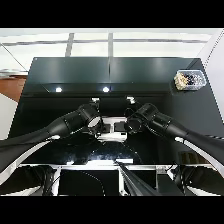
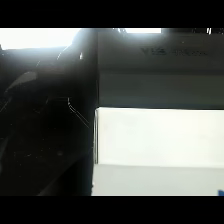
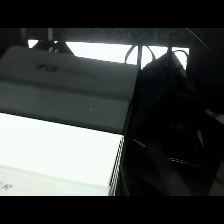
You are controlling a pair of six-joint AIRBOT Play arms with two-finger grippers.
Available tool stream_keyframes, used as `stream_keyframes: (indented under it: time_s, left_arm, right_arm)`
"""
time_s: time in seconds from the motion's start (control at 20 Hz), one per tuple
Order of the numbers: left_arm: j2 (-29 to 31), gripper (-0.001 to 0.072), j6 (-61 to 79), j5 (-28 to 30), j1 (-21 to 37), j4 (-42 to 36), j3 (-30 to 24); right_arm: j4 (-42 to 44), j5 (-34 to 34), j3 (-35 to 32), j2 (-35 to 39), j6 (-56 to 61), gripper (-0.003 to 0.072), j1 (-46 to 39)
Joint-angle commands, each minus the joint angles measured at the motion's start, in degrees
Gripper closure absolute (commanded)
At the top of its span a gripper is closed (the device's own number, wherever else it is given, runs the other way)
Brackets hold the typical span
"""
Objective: Fold the box and place the chain.
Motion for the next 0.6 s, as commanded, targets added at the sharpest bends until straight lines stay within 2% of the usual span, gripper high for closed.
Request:
stream_keyframes:
  time_s: [0.0, 0.55]
  left_arm:
    - [0.02, 0.0681, 0.04, 0.11, -0.02, 0.00, 0.00]
    - [0.02, 0.0681, 0.04, 0.11, -0.02, -0.02, 0.00]
  right_arm:
    - [0.17, 0.52, 0.02, -0.94, 0.44, 0.0448, 0.04]
    - [0.20, 0.66, 0.02, -2.99, 0.63, 0.0449, 0.04]
